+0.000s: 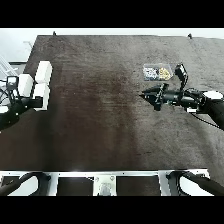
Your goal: Fold the box and place the chain.
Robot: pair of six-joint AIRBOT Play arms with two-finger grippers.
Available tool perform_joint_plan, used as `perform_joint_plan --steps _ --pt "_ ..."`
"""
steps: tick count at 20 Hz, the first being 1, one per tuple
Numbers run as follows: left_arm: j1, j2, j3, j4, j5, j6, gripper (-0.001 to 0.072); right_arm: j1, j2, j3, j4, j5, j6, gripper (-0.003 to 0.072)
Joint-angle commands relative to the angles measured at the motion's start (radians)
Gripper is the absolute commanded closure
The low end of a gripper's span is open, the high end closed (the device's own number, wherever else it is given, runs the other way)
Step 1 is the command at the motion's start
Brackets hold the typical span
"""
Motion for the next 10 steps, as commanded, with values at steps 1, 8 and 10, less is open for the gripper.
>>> perform_joint_plan --steps 1,8,10 --pt "0.001 0.107 0.001 0.001 -0.024 0.002 -0.0009 -0.001 -0.001 0.000 0.000 -0.003 0.000 0.0417" --pt "0.001 0.324 0.000 0.000 -0.206 0.084 0.0689 0.000 0.000 0.000 0.053 -0.015 -0.011 0.0674" --pt "0.001 0.389 -0.004 -0.006 -0.222 0.098 0.0690 0.000 0.007 0.000 0.115 -0.030 -0.038 0.0676"
